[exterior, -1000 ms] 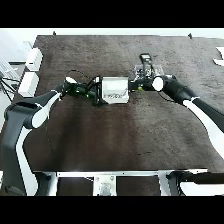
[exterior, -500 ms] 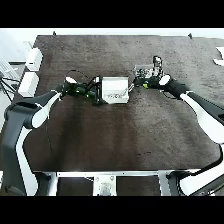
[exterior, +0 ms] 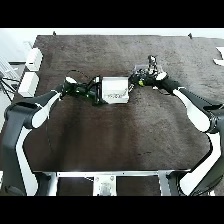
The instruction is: Fold the box and place the chain.
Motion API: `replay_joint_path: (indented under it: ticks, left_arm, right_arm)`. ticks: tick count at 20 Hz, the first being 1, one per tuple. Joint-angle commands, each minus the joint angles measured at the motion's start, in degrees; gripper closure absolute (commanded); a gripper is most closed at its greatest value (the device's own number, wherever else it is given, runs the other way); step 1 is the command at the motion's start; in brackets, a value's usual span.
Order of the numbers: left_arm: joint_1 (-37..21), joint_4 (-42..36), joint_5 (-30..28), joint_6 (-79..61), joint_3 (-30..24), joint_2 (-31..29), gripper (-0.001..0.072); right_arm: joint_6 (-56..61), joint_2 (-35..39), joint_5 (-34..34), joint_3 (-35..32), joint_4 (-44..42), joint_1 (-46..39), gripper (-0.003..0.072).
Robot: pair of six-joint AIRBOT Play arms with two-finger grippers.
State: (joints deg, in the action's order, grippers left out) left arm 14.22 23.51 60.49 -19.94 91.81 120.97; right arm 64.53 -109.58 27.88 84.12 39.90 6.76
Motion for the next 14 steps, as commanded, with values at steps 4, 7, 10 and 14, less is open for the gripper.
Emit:
replay_joint_path:
  ticks: [4, 7, 10, 14]
  left_arm:
    - [0.0, 0.0, 0.0, 0.0, 0.0, 0.0, 0.0183]
    - [0.0, 0.0, 0.0, 0.0, 0.0, 0.0, 0.0184]
    - [0.0, 0.0, 0.0, 0.0, 0.0, 0.0, 0.0184]
    - [0.0, 0.0, 0.0, 0.0, 0.0, 0.0, 0.0184]
  right_arm:
    - [-1.4, 0.7, 0.1, 1.8, -0.9, -0.2, 0.0687]
    - [-1.4, 3.6, 2.3, 1.8, 0.0, -0.4, 0.0688]
    - [-1.4, 10.2, 5.6, 1.8, 3.4, 0.4, 0.0689]
    - [3.4, 22.3, 7.7, 1.8, 15.9, 3.2, 0.0689]
